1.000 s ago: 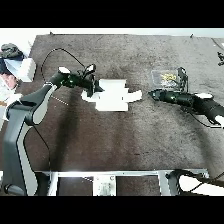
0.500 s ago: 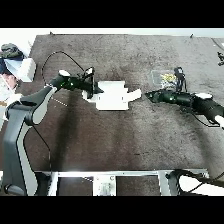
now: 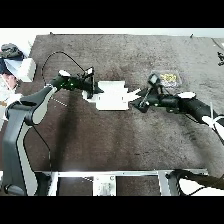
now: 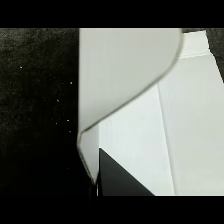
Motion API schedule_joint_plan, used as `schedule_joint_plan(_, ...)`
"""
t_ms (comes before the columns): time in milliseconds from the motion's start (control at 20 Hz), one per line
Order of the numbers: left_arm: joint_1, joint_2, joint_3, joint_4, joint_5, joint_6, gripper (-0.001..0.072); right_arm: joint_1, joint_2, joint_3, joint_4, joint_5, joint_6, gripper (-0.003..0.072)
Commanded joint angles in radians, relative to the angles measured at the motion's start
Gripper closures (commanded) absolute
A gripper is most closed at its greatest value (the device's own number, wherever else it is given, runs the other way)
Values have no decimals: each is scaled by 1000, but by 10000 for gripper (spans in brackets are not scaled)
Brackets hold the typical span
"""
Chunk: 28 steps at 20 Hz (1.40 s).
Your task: Fold the box and place the chain.
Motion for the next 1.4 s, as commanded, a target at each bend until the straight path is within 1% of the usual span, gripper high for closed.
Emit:
schedule_joint_plan(0,0,-1,0,2,1,1,699,100,-25,14,-157,-88,-72,47)
schedule_joint_plan(150,0,-1,0,1,0,1,698,143,-88,63,-208,-87,-72,45)
schedule_joint_plan(200,0,-1,0,1,0,1,698,154,-105,79,-230,-88,-72,2)
schedule_joint_plan(250,0,-1,0,1,1,1,698,166,-122,93,-261,-85,-71,-17)
schedule_joint_plan(400,0,-1,0,1,0,1,699,195,-157,113,-285,-85,-71,-15)
schedule_joint_plan(500,0,-1,0,-2,1,1,698,203,-170,113,-316,-122,-64,-14)
schedule_joint_plan(900,0,-1,0,-2,0,1,699,204,-174,113,-294,-277,-64,-13)
schedule_joint_plan(1100,0,-1,0,-2,0,1,699,203,-163,126,-242,-278,-64,-13)
schedule_joint_plan(1350,0,-1,0,-2,0,1,698,201,-152,173,-243,-270,-64,-12)
